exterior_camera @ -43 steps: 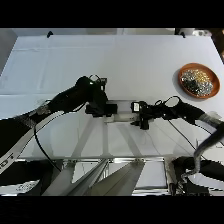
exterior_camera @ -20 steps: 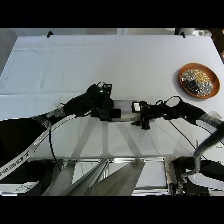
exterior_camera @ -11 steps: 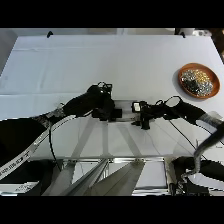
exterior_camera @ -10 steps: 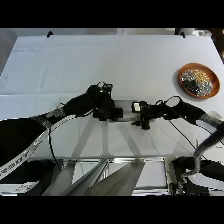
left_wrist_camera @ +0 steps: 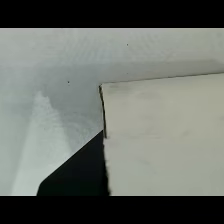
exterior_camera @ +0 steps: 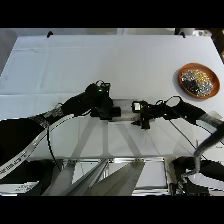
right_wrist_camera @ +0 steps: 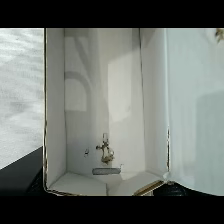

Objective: Fold the box and place the chain.

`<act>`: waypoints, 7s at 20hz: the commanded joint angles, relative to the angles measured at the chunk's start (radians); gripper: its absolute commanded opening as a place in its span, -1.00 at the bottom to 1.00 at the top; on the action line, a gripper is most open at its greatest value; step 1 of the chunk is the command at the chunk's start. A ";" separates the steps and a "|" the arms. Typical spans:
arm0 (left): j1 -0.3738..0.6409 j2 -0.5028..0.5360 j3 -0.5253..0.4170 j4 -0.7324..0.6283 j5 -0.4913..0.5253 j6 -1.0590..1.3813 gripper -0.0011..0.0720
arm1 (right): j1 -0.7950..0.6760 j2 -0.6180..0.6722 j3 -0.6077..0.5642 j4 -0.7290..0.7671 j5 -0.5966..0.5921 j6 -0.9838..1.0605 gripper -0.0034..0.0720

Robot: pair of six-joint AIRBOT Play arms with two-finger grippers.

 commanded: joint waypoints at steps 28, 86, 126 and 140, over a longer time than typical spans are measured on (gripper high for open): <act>-0.043 -0.017 0.001 0.029 -0.002 -0.080 -0.44 | 0.001 -0.001 0.000 0.000 0.001 -0.001 0.15; -0.067 0.055 0.002 0.178 -0.003 -0.365 -0.01 | 0.001 -0.001 0.000 0.000 0.001 -0.001 0.15; -0.062 -0.033 0.001 0.257 0.084 -0.399 -0.59 | 0.001 -0.001 0.000 0.000 0.001 -0.001 0.15; -0.061 -0.040 0.001 0.254 0.053 -0.365 -0.47 | 0.001 -0.001 0.000 0.000 0.001 -0.001 0.15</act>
